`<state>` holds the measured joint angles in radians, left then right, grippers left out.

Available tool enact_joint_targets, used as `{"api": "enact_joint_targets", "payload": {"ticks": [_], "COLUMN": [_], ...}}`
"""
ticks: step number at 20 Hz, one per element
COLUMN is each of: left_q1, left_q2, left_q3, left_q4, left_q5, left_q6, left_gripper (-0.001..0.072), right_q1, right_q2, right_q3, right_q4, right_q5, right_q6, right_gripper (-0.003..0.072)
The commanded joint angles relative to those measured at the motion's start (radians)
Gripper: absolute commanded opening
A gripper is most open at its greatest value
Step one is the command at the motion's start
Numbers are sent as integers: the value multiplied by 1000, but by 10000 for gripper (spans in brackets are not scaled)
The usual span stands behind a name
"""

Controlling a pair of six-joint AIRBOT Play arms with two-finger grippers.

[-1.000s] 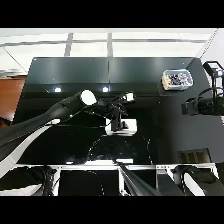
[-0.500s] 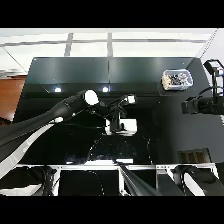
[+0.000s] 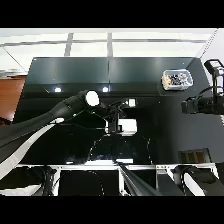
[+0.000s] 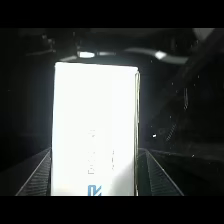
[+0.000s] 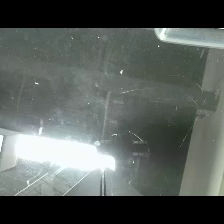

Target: Fold the box and place the chain.

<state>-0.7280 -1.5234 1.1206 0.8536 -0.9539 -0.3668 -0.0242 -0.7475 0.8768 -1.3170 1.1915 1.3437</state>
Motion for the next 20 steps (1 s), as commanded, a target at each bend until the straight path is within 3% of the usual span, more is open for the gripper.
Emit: {"api": "enact_joint_targets", "payload": {"ticks": [1, 10, 11, 12, 13, 17, 20], "left_q1": [-38, -145, -150, -150, -143, -41, 106], "left_q2": [-5, -60, -60, -59, -54, 40, 160], "left_q3": [25, 73, 78, 94, 116, 217, 298], "left_q4": [128, 438, 465, 492, 505, 517, 572], "left_q5": [-11, -23, -29, -60, -105, -272, -347], "left_q6": [-113, -441, -488, -528, -554, -681, -808], "left_gripper": [707, 698, 586, 371, 305, 287, 287], "right_q1": [-1, -1, -1, -1, -1, -1, -1], "right_q2": [1, 1, 1, 1, 1, 1, 1], "right_q3": [0, 0, 0, 0, 0, 0, 0], "right_q4": [0, 0, 1, 0, 0, 0, 0], "right_q5": [0, -1, -2, -1, -1, -3, -8], "right_q6": [11, 15, 15, 15, 15, 15, 15], "right_gripper": [16, 16, 16, 16, 16, 16, 16]}}
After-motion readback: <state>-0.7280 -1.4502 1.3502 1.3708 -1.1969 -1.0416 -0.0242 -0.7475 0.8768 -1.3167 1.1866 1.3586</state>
